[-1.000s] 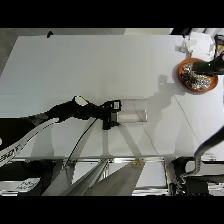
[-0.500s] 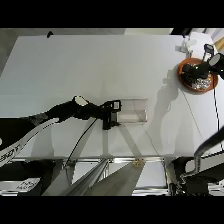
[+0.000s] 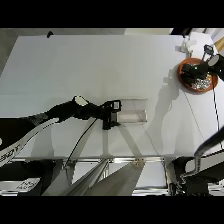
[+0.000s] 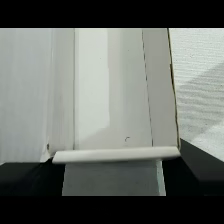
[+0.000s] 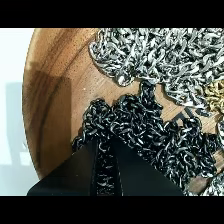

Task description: Fold the box and place the chain.

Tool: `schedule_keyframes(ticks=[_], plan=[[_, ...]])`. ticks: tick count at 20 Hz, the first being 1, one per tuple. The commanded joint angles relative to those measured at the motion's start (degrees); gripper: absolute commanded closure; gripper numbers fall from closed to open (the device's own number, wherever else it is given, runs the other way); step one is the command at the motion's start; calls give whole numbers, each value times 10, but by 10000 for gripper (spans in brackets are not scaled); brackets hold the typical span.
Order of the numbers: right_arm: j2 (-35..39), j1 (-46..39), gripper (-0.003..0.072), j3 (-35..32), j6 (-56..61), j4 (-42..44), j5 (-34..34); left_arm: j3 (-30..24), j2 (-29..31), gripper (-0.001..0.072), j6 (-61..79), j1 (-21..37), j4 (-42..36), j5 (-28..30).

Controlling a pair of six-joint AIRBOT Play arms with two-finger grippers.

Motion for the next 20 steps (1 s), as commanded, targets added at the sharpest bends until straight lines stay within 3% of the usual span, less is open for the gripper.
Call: schedule_keyframes(ticks=[1, 5, 11, 14, 16, 17, 20], plan=[[9, 0, 670, 0, -13, 1, 28, 0, 0, 698, 0, 0, 0, 0], [73, 0, 670, 0, -63, 0, 53, 0, 0, 698, 0, 0, 0, 0], [228, 0, 670, 0, -125, 0, 114, 0, 0, 698, 0, 0, 0, 0], [244, 0, 663, -1, -124, -26, 140, 0, 0, 698, 0, 0, 0, 0], [217, -1, 564, -2, -118, -27, 151, 0, 0, 698, 0, 0, 0, 0], [198, -1, 560, -2, -111, -27, 151, 0, 0, 698, 0, 0, 0, 0], [129, -1, 354, -2, -69, -43, 142, 0, 0, 698, 0, 0, 0, 0]])
